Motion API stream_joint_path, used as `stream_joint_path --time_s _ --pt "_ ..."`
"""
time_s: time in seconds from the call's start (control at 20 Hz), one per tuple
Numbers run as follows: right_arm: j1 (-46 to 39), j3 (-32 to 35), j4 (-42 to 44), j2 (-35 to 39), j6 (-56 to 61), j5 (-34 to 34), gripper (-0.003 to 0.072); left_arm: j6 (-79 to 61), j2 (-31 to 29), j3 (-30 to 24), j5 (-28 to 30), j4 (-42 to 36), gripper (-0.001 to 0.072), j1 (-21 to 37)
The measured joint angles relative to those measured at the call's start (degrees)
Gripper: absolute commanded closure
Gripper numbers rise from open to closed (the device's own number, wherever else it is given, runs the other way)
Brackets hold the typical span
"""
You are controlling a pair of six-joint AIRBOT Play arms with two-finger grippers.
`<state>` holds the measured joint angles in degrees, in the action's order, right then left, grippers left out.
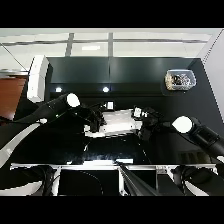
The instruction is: Fold the box and place the chain.
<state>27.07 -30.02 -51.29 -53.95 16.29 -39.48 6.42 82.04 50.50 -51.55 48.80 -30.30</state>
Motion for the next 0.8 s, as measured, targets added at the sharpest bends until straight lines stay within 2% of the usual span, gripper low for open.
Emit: stream_joint_path --time_s 0.15,0.45,0.8 --pt "-1.3 0.0 1.5 -0.4 -2.3 0.3 -0.0017 0.0 0.0 0.0 0.0 0.0 0.068 0.0" --pt "-5.3 0.0 10.4 -2.3 -14.5 -1.7 -0.0017 -1.7 -0.3 0.0 -0.6 0.1 0.0682 -0.1" --pt "-6.1 0.0 19.3 -5.7 -24.8 -4.2 -0.0016 -3.0 -0.4 0.0 -1.4 0.0 0.0682 -0.1"
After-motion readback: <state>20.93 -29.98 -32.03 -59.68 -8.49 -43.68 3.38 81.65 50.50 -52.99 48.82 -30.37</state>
